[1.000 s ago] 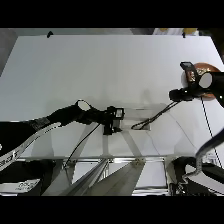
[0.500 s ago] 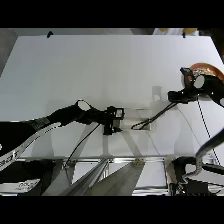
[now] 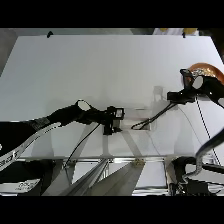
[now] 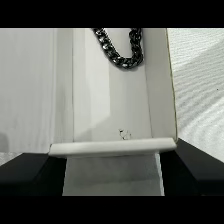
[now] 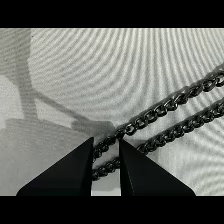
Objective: Fold the box and place the chain.
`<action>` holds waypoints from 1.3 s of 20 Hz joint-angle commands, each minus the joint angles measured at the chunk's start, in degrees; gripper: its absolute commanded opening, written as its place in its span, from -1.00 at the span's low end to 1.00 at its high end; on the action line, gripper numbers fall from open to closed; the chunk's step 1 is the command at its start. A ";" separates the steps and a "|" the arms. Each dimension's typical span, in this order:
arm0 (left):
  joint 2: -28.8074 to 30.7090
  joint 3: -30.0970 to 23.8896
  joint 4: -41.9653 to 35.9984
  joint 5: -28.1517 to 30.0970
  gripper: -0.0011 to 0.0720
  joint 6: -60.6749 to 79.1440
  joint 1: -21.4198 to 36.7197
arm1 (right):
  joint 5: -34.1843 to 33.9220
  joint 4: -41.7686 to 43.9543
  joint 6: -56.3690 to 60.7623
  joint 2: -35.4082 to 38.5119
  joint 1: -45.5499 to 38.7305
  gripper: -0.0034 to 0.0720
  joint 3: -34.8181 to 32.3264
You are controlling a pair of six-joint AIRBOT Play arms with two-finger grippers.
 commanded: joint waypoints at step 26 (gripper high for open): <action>0.04 0.07 0.00 0.02 -0.12 0.00 0.02 | 26.36 24.39 -3.23 51.36 20.50 -0.86 -0.15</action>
